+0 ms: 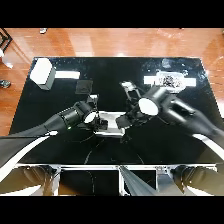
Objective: Fold the box and place the chain.
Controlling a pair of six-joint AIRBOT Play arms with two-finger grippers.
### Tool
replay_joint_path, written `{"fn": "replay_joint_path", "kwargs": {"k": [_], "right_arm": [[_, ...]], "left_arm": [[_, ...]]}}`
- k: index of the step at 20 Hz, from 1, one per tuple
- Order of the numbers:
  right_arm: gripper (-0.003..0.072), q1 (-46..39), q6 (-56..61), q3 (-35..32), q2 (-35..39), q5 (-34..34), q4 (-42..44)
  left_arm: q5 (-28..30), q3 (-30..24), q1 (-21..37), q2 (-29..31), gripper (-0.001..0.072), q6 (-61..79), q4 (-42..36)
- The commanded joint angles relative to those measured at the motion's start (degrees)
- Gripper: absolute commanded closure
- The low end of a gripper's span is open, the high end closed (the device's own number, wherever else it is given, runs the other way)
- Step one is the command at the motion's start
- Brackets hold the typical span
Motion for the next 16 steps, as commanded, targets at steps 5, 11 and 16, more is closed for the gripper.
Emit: {"fn": "replay_joint_path", "kwargs": {"k": [5,11,16], "right_arm": [[0.0244,-11.7,-2.0,0.1,10.1,5.4,-23.2],[-0.0025,-33.6,-5.3,0.1,6.6,-13.5,-19.1],[-0.0016,-42.2,-11.4,2.9,-5.1,-21.5,-13.5]], "left_arm": [[0.0,0.0,0.0,0.0,0.0683,0.0,0.0],[0.0,0.0,0.0,0.0,0.0683,0.0,0.0],[0.1,0.0,0.0,0.0,0.0683,0.0,0.0]]}}
